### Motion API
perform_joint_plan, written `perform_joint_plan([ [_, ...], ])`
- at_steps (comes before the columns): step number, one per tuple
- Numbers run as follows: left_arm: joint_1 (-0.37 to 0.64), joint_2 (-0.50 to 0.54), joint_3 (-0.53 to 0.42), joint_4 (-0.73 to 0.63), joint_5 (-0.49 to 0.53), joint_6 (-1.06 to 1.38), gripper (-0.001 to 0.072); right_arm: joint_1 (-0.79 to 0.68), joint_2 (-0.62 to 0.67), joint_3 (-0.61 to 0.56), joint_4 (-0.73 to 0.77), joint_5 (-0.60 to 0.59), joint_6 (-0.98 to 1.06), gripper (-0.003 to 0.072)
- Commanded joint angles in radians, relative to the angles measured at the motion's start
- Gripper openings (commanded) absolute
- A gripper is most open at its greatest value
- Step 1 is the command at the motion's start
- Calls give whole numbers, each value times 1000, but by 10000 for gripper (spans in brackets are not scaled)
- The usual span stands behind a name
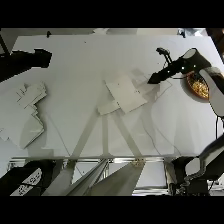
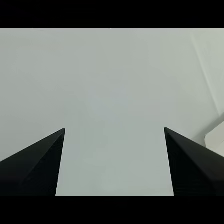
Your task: Fold the box and place the chain.
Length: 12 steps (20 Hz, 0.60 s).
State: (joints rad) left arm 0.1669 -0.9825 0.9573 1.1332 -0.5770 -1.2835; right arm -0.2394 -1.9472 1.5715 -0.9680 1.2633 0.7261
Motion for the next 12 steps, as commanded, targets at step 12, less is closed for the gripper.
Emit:
perform_joint_plan([
  [12, 0, 1, 0, 0, 0, 0, 697, 169, 183, 5, 176, 23, -103, 12],
])
